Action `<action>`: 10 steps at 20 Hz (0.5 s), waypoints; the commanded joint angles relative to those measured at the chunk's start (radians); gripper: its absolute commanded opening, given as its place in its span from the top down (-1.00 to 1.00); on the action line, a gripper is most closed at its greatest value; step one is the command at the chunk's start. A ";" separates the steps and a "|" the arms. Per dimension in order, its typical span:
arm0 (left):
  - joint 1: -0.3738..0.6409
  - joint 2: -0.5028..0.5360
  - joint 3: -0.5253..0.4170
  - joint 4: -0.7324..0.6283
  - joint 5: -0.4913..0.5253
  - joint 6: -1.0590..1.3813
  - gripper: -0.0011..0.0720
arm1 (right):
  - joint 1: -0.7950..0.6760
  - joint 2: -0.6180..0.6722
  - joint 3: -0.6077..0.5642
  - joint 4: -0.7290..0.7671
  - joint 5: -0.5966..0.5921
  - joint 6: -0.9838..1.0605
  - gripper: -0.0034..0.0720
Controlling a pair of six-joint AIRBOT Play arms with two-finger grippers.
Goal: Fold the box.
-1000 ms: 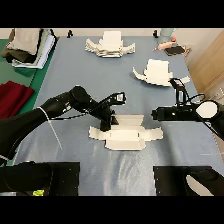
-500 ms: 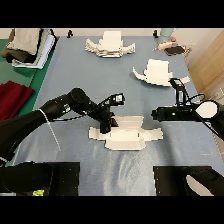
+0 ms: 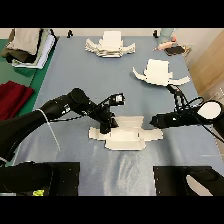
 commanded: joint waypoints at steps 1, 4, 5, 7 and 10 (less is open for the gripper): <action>0.000 -0.001 0.000 0.001 0.000 -0.001 0.92 | 0.035 0.051 0.000 -0.036 0.113 0.062 0.91; 0.000 -0.001 0.000 0.001 0.001 -0.001 0.92 | 0.180 0.089 0.000 -0.122 0.100 0.064 0.91; 0.000 -0.001 0.000 0.001 0.001 -0.001 0.92 | 0.248 0.086 0.000 -0.157 0.094 0.064 0.91; 0.000 -0.001 0.000 0.001 0.000 -0.001 0.92 | 0.423 0.078 -0.008 -0.234 0.080 0.038 0.91; 0.000 -0.001 0.000 0.001 0.001 -0.001 0.92 | 0.727 0.077 -0.049 -0.343 0.028 0.010 0.75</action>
